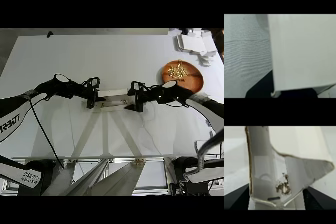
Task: Fold the box and place the chain.
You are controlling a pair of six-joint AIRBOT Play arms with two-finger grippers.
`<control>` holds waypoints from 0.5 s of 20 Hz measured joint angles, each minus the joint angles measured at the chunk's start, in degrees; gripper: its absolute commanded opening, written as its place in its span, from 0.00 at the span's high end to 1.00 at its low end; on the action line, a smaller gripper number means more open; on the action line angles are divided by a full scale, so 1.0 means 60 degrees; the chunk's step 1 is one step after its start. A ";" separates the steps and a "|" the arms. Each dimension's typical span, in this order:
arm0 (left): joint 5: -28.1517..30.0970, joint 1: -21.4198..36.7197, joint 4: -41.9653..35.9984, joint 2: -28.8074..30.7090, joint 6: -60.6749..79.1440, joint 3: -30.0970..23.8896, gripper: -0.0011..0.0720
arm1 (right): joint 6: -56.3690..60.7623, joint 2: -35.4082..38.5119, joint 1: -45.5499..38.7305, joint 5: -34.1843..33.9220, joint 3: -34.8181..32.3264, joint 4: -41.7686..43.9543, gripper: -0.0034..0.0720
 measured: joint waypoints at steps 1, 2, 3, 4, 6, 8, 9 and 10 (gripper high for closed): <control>0.0000 0.0000 0.0000 0.0000 0.0000 0.0000 0.97 | -0.0062 -0.0113 0.0029 0.0120 0.0091 -0.0036 0.06; -0.0004 0.0000 0.0000 0.0000 0.0000 0.0000 0.97 | -0.0095 -0.0204 0.0069 0.0193 0.0153 -0.0117 0.06; -0.0004 0.0000 0.0004 0.0000 0.0004 0.0000 0.97 | -0.0095 -0.0280 0.0120 0.0229 0.0204 -0.0244 0.06; -0.0007 0.0000 0.0000 0.0000 0.0004 0.0000 0.97 | -0.0091 -0.0328 0.0171 0.0280 0.0237 -0.0335 0.06; -0.0007 0.0000 0.0004 0.0000 0.0004 0.0000 0.97 | -0.0076 -0.0393 0.0255 0.0306 0.0284 -0.0506 0.10; -0.0018 0.0000 0.0007 0.0000 0.0007 0.0000 0.97 | -0.0055 -0.0430 0.0324 0.0324 0.0306 -0.0627 0.27; -0.0033 -0.0004 0.0018 0.0000 0.0011 0.0000 0.97 | -0.0040 -0.0441 0.0353 0.0321 0.0321 -0.0688 0.36; -0.0033 -0.0004 0.0033 0.0000 0.0011 -0.0004 0.97 | -0.0018 -0.0444 0.0375 0.0317 0.0321 -0.0725 0.39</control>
